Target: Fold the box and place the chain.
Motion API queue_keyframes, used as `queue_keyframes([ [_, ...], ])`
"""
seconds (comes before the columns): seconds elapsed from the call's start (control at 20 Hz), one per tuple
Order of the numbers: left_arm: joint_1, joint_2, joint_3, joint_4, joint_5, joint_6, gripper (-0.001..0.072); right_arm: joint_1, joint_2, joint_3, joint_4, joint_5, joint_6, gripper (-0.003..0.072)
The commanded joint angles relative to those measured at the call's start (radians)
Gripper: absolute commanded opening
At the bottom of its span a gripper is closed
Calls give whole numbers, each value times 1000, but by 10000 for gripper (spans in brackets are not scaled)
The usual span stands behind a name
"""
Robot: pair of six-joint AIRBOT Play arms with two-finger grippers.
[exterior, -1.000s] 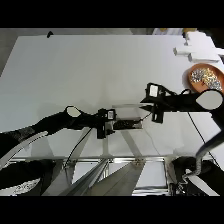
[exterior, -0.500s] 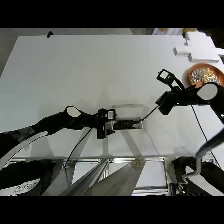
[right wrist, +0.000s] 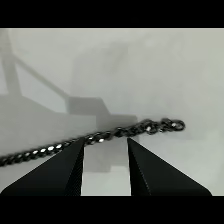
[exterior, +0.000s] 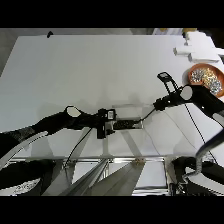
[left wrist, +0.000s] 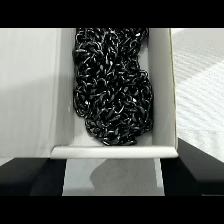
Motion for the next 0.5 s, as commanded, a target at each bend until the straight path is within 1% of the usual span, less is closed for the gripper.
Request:
queue_keyframes([
  [0.0, 0, 0, 0, 0, 0, 0, 167, 8, -29, 1, -98, -17, 156, 268],
  [0.3, 0, 0, 0, 0, 0, 0, 167, 8, -45, 1, -98, -42, 156, 265],
  [0.4, 0, 0, 0, 0, 0, 0, 167, 8, -45, 1, -98, -41, 156, 219],
  [0.45, 0, 0, 0, 0, 0, 0, 167, 8, -45, 1, -98, -42, 156, 219],
])
